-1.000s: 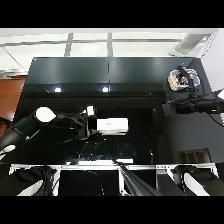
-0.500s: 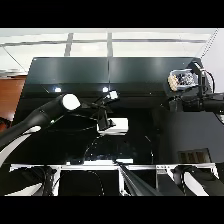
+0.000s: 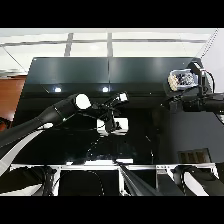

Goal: Fold the box and place the chain.

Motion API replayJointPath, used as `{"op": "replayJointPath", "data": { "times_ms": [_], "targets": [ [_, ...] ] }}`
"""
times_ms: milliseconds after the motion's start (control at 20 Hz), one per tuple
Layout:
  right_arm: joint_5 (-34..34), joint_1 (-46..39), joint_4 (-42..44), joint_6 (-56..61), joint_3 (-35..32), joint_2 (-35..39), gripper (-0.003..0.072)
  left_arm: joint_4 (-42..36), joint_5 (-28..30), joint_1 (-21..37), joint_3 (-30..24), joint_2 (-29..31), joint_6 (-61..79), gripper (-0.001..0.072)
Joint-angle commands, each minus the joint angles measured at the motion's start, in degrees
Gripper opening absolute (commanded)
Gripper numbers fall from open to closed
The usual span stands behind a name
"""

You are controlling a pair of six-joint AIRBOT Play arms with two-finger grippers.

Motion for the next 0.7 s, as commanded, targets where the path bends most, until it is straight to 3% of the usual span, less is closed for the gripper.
{"op": "replayJointPath", "data": {
  "times_ms": [0,650],
  "targets": [
    [-0.2,0.0,0.0,-0.3,0.0,0.0,0.0015,0.8,-0.2,-0.7,0.2,-0.2,-0.1,0.0710],
    [-0.1,0.0,0.0,-0.3,-0.1,0.0,0.0015,4.0,-4.5,-0.7,0.8,-0.1,-0.1,0.0710]
  ]
}}
